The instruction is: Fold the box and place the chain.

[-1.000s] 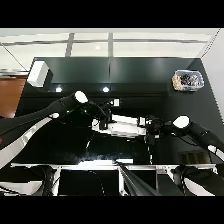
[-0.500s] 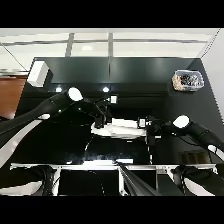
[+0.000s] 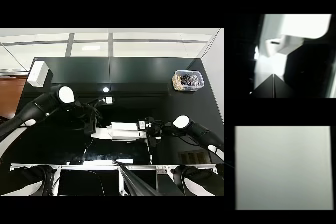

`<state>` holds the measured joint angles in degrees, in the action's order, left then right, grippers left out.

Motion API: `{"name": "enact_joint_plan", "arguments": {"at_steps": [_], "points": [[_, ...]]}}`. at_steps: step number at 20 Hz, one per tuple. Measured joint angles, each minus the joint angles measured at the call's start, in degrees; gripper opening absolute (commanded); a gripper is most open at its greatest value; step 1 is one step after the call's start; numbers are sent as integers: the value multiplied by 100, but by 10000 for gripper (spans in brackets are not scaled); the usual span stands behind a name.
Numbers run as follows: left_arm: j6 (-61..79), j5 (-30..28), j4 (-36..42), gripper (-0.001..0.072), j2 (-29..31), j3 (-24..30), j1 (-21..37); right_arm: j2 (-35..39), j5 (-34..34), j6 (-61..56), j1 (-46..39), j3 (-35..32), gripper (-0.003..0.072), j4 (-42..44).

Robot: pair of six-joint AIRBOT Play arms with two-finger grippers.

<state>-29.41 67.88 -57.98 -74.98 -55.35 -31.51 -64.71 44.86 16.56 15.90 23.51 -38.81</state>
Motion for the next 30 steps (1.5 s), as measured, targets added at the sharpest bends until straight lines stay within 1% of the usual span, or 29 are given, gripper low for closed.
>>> {"name": "enact_joint_plan", "arguments": {"at_steps": [3,5,7,10,13,17,22,25,28,30], "points": [[-592,118,560,26,15,162,-411,0,9,11,0,0,471,-20],[-763,-131,1117,26,4,286,-675,0,7,13,0,0,471,-26],[-839,-662,1569,26,0,369,-800,0,7,15,0,0,471,-39],[-879,-1526,2000,26,0,424,-774,0,4,13,0,0,472,-42],[-896,-2339,2159,27,-11,444,-680,0,2,13,0,0,472,-42],[-717,-2990,2199,27,-131,452,-634,0,-2,11,0,0,472,-42],[-608,-3270,1845,27,-422,452,-619,0,-4,13,0,0,472,-44],[-590,-3272,1696,27,-483,450,-616,0,-7,15,0,0,472,-46],[-588,-3123,1475,27,-378,448,-597,0,-9,22,0,0,472,-50],[-713,-2894,1228,27,-149,448,-546,0,-9,22,0,0,471,-50]]}}
